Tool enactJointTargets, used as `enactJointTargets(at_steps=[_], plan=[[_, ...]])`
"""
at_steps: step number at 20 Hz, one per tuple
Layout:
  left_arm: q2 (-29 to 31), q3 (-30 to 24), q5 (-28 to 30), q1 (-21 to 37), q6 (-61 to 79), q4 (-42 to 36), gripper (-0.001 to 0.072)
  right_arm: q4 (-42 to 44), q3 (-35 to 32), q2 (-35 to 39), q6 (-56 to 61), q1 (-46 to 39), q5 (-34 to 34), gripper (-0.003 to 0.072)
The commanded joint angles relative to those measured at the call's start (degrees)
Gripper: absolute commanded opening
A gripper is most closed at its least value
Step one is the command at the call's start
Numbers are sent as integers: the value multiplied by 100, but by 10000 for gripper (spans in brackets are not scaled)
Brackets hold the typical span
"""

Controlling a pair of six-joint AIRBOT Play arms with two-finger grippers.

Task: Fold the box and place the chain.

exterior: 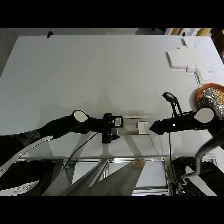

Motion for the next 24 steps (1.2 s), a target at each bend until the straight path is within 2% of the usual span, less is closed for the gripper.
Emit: enactJointTargets(at_steps=[1,6,11,14,16,24], plan=[[2,0,0,-2,7,15,347,-35,142,55,20,7,46,298],[0,0,0,-2,7,15,347,229,175,94,17,9,85,298],[0,2,0,-2,7,15,347,107,173,2,155,470,-330,301],[0,0,0,-2,7,15,347,68,173,-203,509,916,-619,413],[0,2,0,-2,7,15,347,46,177,-236,748,1113,-774,412],[0,0,-2,-2,7,15,347,-1362,367,-389,2833,1987,-1047,395]])
